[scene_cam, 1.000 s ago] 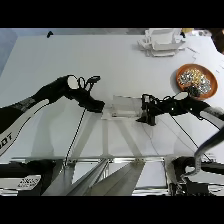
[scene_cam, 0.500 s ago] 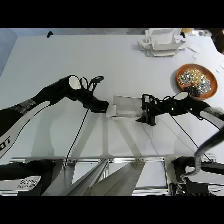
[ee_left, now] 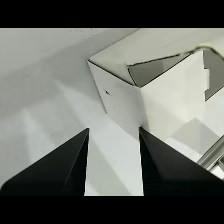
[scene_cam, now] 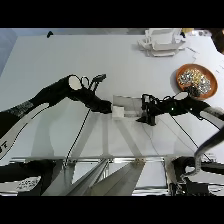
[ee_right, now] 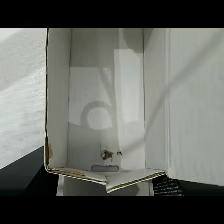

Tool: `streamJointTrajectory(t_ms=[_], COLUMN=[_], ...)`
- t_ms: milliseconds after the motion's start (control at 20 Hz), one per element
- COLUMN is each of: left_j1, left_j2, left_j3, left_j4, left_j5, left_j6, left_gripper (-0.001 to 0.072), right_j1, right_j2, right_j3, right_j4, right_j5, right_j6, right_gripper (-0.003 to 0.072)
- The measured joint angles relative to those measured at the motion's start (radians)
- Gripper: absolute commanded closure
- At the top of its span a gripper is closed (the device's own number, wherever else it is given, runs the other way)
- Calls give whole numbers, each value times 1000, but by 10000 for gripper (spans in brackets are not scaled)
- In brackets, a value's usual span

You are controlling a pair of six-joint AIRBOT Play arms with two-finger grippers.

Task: Fold the box and place the chain.

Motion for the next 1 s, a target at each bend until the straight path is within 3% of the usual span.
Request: streamJointTrajectory(t_ms=[1000], left_j1=[14], left_j2=[13], left_j3=[8], left_j4=[26], left_j5=[7], left_j6=[-51], left_gripper=[358], right_j1=[0], right_j2=[0], right_j3=[0], right_j4=[1], right_j5=[-3], right_j6=[2], right_gripper=[282])
